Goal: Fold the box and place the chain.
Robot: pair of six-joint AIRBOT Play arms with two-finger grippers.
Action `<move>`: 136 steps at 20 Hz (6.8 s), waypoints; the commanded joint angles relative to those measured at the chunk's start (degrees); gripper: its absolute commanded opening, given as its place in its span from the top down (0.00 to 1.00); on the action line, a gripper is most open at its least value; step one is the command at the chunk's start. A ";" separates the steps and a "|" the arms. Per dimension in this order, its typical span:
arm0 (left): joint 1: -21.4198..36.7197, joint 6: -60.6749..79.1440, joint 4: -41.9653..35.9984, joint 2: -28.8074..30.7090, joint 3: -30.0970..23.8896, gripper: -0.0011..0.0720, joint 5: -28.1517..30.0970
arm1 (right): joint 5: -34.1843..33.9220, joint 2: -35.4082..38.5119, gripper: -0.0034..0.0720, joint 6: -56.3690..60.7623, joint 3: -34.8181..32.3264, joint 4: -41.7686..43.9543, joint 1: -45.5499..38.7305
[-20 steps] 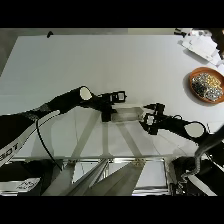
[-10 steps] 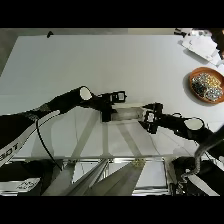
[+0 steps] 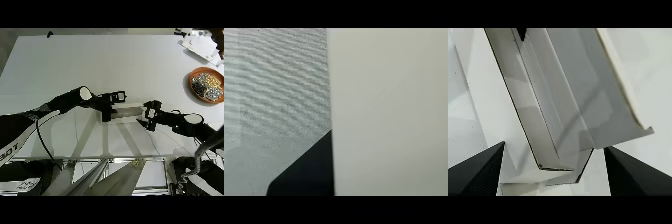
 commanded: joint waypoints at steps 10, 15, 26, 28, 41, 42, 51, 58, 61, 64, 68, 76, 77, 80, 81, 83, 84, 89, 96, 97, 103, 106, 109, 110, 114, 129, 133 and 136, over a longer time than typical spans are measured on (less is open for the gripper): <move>-0.04 0.02 0.00 0.04 -0.02 0.97 0.00 | 5.07 -6.47 0.08 -1.60 1.40 1.66 -0.09; -0.04 0.02 0.00 0.04 -0.02 0.97 0.02 | 5.88 -9.40 0.09 -2.93 1.40 1.20 -0.09; -0.04 0.04 0.00 0.04 -0.02 0.97 0.02 | 9.79 -10.99 0.19 -2.89 1.68 1.73 -4.50; -0.04 0.02 0.00 0.04 -0.02 0.97 0.02 | 10.38 -11.39 0.19 -2.91 2.38 1.66 -5.62; -0.04 0.02 0.02 0.04 -0.02 0.97 0.02 | 17.35 -16.79 0.19 -5.95 6.67 -4.59 -5.90; -0.04 0.04 0.00 0.04 -0.02 0.97 0.02 | 18.23 -16.79 0.19 -5.95 6.71 -4.63 -5.92; -0.04 0.02 0.00 0.04 -0.02 0.97 0.02 | 22.45 -20.68 0.19 -5.77 10.36 -6.54 -5.95; -0.04 0.04 0.00 0.04 -0.02 0.97 0.00 | 22.60 -20.46 0.19 -1.07 10.49 -14.14 -11.04; -0.04 0.04 0.00 0.04 -0.02 0.97 0.02 | 22.67 -20.52 0.19 -1.16 10.49 -13.51 -11.02; -0.04 0.02 0.00 0.04 -0.02 0.97 0.02 | 22.36 -20.52 0.19 -1.36 10.49 -13.18 -10.60; -0.04 0.02 0.00 0.04 -0.02 0.97 0.02 | 22.16 -20.52 0.19 -1.36 10.64 -11.96 -10.03; -0.04 0.04 0.00 0.04 -0.02 0.97 0.02 | 22.34 -21.66 0.19 -0.79 12.24 -12.20 -9.22; -0.04 0.02 0.00 0.04 -0.02 0.97 0.02 | 22.32 -21.77 0.19 -0.79 12.24 -12.02 -8.50; -0.04 0.02 0.00 0.04 -0.02 0.97 0.00 | 22.36 -21.97 0.19 -0.83 12.46 -12.11 -7.76; -0.04 0.02 0.00 0.04 -0.02 0.97 0.02 | 22.40 -21.97 0.19 -0.72 12.59 -12.13 -7.76; -0.04 0.02 0.00 0.04 -0.02 0.97 0.00 | 22.43 -21.97 0.19 -0.63 12.59 -12.44 -7.76; -0.04 0.04 0.00 0.04 -0.02 0.97 0.00 | 22.43 -21.99 0.19 -0.39 12.59 -12.92 -7.76; -0.04 0.04 0.00 0.04 -0.02 0.97 0.02 | 22.08 -22.08 0.19 0.81 12.66 -13.53 -7.48; -0.04 0.02 0.00 0.04 -0.02 0.97 0.00 | 19.28 -22.10 0.28 3.37 12.66 -13.38 -6.27; -0.04 0.02 0.00 0.04 -0.02 0.97 0.02 | 19.23 -22.10 0.33 3.37 12.66 -13.46 -6.27; -0.04 0.02 0.00 0.04 -0.02 0.97 0.02 | 19.23 -22.10 0.48 3.34 12.66 -14.05 -6.27; -0.04 0.04 0.00 0.04 -0.02 0.97 0.02 | 19.26 -22.10 0.51 3.34 12.66 -14.43 -6.27; -0.04 0.04 0.00 0.04 -0.02 0.97 0.02 | 19.32 -22.10 0.57 3.34 12.68 -14.43 -6.27; -0.04 0.02 0.00 0.04 -0.02 0.97 0.02 | 19.32 -22.08 0.57 3.34 12.66 -14.43 -6.27; -0.04 0.02 0.00 0.04 -0.02 0.97 0.02 | 19.34 -22.08 0.57 3.34 12.66 -14.40 -6.27; -0.04 0.02 0.00 0.04 -0.02 0.97 0.02 | 19.69 -22.05 0.56 3.34 12.66 -14.43 -6.27; -0.04 0.04 0.00 0.04 -0.02 0.97 0.02 | 19.69 -22.05 0.56 3.34 12.66 -14.45 -6.27; -0.04 0.04 0.00 0.04 -0.02 0.97 0.02 | 19.69 -22.05 0.56 3.34 12.66 -14.43 -6.27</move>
